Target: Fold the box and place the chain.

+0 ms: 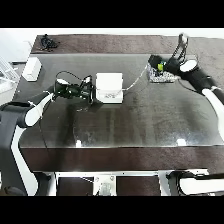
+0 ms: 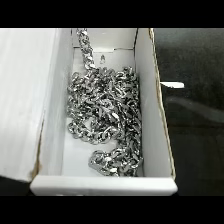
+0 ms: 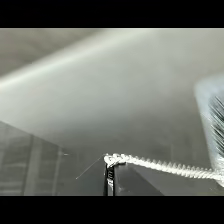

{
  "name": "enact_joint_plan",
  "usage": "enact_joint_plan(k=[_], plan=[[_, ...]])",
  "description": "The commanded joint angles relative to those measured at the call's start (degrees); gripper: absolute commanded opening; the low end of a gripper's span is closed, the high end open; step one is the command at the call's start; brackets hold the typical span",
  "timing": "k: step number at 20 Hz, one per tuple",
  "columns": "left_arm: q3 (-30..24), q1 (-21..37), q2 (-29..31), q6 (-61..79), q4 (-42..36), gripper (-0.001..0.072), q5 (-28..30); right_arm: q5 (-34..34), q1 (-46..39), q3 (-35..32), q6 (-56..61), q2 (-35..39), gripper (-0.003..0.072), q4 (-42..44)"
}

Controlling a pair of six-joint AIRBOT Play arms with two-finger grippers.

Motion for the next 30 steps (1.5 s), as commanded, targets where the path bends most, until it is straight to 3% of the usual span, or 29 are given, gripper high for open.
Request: enact_joint_plan(k=[1,7,12,23,30], plan=[[0.0,0.0,0.0,0.0,0.0,0.029,0.0,1.0,4.3,0.0,-4.0,11.7,0.0,-1.4],[0.0,0.0,0.0,0.0,0.0,0.029,0.0,1.0,13.0,0.2,-4.8,20.6,0.0,-4.9],[0.0,0.0,0.0,0.0,0.0,0.029,0.0,1.0,20.6,0.3,-6.2,21.2,0.0,-5.3],[0.0,0.0,0.0,0.0,0.0,0.029,0.0,0.9,23.1,-2.1,-4.2,11.4,0.0001,-5.0],[0.0,0.0,0.0,0.0,0.0,0.029,0.0,1.0,23.1,-8.2,-3.0,6.3,0.0003,-4.6]])
